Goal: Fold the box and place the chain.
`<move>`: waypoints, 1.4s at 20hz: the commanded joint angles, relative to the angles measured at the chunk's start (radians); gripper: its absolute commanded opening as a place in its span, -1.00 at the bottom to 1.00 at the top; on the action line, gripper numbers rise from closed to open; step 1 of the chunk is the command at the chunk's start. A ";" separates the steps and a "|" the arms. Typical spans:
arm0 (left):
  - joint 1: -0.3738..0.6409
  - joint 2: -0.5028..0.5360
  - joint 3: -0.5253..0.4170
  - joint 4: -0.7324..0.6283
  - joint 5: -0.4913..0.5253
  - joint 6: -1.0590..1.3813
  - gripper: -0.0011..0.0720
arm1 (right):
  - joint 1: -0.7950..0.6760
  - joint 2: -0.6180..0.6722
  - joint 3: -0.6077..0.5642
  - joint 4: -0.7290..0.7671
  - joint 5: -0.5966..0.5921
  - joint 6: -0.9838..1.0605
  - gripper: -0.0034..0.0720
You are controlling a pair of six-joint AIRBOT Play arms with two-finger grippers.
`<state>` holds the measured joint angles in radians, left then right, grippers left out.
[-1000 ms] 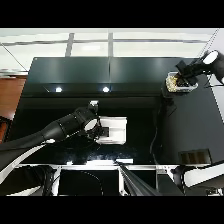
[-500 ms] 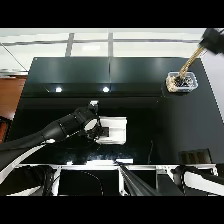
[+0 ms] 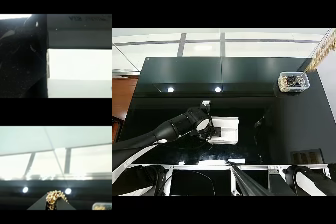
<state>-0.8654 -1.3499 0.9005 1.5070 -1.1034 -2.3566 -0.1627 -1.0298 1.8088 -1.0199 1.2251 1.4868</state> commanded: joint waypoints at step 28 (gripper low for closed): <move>0.000 0.000 0.000 -0.001 0.003 0.000 -0.89 | 0.576 0.156 -0.695 0.608 0.058 -0.183 -0.90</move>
<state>-0.8658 -1.3499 0.9005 1.5063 -1.1004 -2.3566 0.4118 -0.8738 1.1145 -0.4805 1.3087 1.3251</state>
